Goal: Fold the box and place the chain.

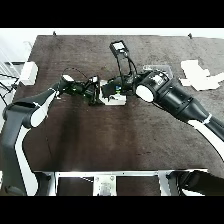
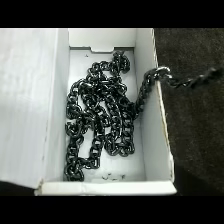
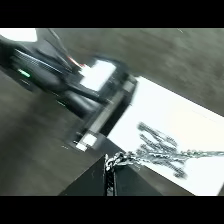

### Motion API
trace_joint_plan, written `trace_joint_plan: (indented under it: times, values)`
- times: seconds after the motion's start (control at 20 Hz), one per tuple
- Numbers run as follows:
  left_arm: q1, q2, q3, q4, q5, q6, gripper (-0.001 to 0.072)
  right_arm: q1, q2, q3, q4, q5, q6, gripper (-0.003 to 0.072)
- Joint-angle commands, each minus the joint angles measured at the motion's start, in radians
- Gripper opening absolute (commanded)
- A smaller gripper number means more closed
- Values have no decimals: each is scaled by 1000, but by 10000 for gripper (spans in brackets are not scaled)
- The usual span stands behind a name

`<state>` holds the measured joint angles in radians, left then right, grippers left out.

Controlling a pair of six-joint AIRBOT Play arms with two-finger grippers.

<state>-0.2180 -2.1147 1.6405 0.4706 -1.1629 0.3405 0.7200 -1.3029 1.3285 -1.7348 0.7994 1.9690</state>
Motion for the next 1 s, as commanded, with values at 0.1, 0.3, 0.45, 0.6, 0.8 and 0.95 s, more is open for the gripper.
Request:
trace_joint_plan:
  times: [0.1,0.3,0.45,0.6,0.8,0.95]
  values:
    - [0,0,0,0,1,0,474,-5,62,-2,-161,112,91,10]
    - [0,0,0,0,0,0,474,-3,40,-33,-71,-18,100,10]
    - [0,0,0,0,0,0,474,-4,-11,-72,-27,-173,119,10]
    - [0,0,0,0,0,0,474,-5,-99,-79,-28,-280,119,10]
    - [0,0,0,0,0,0,474,-16,-212,-79,-28,-343,152,10]
    - [0,0,0,0,0,0,474,-50,-294,-79,-31,-346,152,13]
